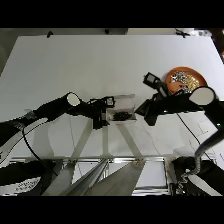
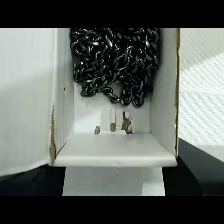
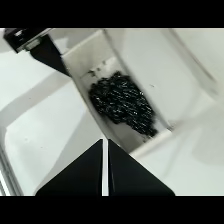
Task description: Fold the box and place the chain.
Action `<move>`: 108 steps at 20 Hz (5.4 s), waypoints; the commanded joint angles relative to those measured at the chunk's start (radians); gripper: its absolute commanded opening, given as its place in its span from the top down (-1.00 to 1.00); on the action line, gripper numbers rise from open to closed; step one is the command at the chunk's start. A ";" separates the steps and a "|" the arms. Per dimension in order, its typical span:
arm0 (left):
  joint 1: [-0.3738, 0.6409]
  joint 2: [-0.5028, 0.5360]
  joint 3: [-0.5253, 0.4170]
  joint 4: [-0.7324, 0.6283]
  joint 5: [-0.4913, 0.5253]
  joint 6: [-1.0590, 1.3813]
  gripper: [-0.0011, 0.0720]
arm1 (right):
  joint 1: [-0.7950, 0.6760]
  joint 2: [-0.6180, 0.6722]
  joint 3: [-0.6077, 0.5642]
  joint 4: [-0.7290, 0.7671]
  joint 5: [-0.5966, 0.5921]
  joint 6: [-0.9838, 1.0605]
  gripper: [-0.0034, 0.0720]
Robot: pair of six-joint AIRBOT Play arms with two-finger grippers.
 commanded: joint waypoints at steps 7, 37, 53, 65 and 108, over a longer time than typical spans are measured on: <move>0.000 0.000 0.000 0.000 0.000 0.000 -0.10 | -0.102 -0.289 0.427 -0.003 -0.014 0.176 0.88; 0.000 0.000 0.000 0.000 0.000 0.000 -0.10 | 0.296 -0.485 0.540 -0.395 0.174 -0.098 -0.30; 0.000 0.000 0.000 0.000 0.000 0.000 -0.10 | 0.359 -0.397 0.380 -0.328 0.076 -0.087 -0.29; 0.000 0.000 0.000 0.000 0.000 0.000 -0.10 | 0.384 -0.398 0.361 -0.426 -0.014 -0.006 -0.20; 0.000 0.000 0.000 0.000 0.000 0.000 -0.10 | 0.363 -0.369 0.271 -0.391 -0.073 0.019 -0.17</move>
